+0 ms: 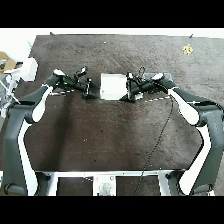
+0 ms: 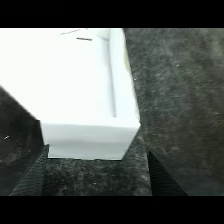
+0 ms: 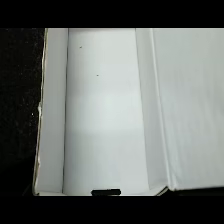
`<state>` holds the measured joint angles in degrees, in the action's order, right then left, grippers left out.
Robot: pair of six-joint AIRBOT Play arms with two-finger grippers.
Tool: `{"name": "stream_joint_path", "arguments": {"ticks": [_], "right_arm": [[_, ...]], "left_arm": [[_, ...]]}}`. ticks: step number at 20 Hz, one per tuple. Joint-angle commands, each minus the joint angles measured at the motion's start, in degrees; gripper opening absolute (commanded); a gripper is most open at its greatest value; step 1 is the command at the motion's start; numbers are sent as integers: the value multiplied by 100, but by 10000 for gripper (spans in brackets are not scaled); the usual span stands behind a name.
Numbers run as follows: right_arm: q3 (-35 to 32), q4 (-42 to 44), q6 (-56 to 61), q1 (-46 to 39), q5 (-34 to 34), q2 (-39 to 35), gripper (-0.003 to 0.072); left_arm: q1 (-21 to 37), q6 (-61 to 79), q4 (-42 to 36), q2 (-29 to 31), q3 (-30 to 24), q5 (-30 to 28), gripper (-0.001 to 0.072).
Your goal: Fold the box and place the chain.
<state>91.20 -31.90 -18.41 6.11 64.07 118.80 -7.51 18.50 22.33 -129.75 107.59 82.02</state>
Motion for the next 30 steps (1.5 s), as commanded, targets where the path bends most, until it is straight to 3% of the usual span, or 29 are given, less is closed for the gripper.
{"name": "stream_joint_path", "arguments": {"ticks": [1, 10, 30], "right_arm": [[0, 0, 0, 2, 0, -4, 445], [-2, 0, 0, 2, 0, -4, 445], [0, -2, 0, 2, 2, -4, 445]], "left_arm": [[-66, 184, -144, -72, 4, -164, 717], [131, 190, -175, -57, 372, 136, 718], [-422, 297, -31, -356, 365, -332, 716]]}}
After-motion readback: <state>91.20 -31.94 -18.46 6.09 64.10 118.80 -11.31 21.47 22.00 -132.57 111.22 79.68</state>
